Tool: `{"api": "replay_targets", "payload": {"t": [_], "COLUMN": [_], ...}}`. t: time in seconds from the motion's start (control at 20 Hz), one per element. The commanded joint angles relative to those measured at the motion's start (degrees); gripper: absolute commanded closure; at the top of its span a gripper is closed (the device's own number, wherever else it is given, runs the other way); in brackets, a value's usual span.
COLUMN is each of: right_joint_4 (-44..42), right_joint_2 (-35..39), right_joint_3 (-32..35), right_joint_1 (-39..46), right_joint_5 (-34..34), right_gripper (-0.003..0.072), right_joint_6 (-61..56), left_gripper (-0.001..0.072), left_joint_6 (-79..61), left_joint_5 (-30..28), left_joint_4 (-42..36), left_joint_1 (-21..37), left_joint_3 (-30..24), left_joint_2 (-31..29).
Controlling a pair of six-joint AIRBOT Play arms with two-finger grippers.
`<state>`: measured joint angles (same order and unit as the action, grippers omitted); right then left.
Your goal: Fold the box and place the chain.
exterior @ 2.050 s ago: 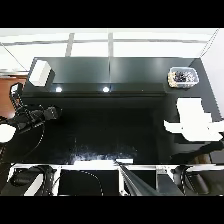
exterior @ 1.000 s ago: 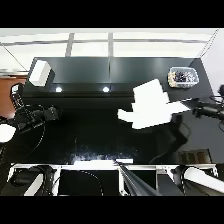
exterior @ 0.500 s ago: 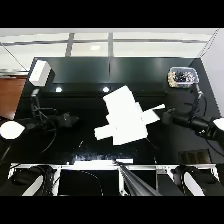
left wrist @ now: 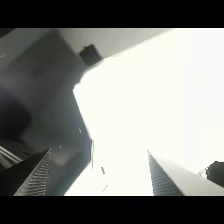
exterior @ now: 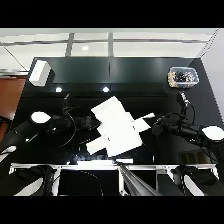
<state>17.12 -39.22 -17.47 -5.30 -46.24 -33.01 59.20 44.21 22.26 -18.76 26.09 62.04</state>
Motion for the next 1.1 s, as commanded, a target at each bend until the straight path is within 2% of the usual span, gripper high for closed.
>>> {"api": "replay_targets", "payload": {"t": [0.0, 0.15, 0.25, 0.6, 0.7, 0.8, 0.9, 0.95, 1.0, 1.05], "right_joint_4": [0.0, 0.0, 0.1, 1.0, 1.0, 1.3, 2.6, 3.8, 5.3, 8.2], "right_joint_2": [0.2, 0.2, 0.2, 0.2, 0.2, 0.2, 0.2, 0.2, 0.2, 0.2], "right_joint_3": [0.1, 0.1, 0.1, 0.1, 0.1, 0.1, 0.1, 0.1, 0.0, -0.6], "right_joint_1": [-0.7, -0.7, -0.7, -0.6, -0.6, -0.6, -0.6, -0.3, 0.7, 1.9], "right_joint_5": [0.3, 0.4, 0.4, -2.4, -2.2, -2.2, -2.0, -1.9, -2.0, -3.0], "right_gripper": [0.0672, 0.0672, 0.0671, 0.0671, 0.0671, 0.067, 0.0661, 0.0448, 0.0037, 0.0025], "right_joint_6": [-1.0, -1.3, -2.0, -3.3, -3.8, -5.0, -6.4, -8.9, -12.1, -13.9], "left_gripper": [0.0001, 0.0001, 0.0001, 0.0043, 0.0237, 0.0541, 0.0639, 0.0678, 0.0679, 0.068], "left_joint_6": [-16.7, -25.3, -26.8, -35.6, -36.7, -36.8, -37.0, -37.0, -36.9, -36.9], "left_joint_5": [5.6, 14.4, 17.8, 30.0, 31.9, 31.9, 32.0, 32.4, 33.2, 34.0], "left_joint_4": [-12.0, -14.1, -13.2, -13.4, -13.3, -13.3, -11.9, -10.8, -9.3, -8.1], "left_joint_1": [-0.3, -0.3, -0.2, 0.9, 1.0, 1.0, 1.0, 1.0, 1.0, 1.0], "left_joint_3": [0.4, 4.2, 7.0, 11.3, 11.8, 11.8, 11.8, 12.0, 12.5, 13.0], "left_joint_2": [9.0, 16.1, 19.9, 26.1, 27.3, 28.3, 28.5, 28.5, 28.5, 28.5]}}
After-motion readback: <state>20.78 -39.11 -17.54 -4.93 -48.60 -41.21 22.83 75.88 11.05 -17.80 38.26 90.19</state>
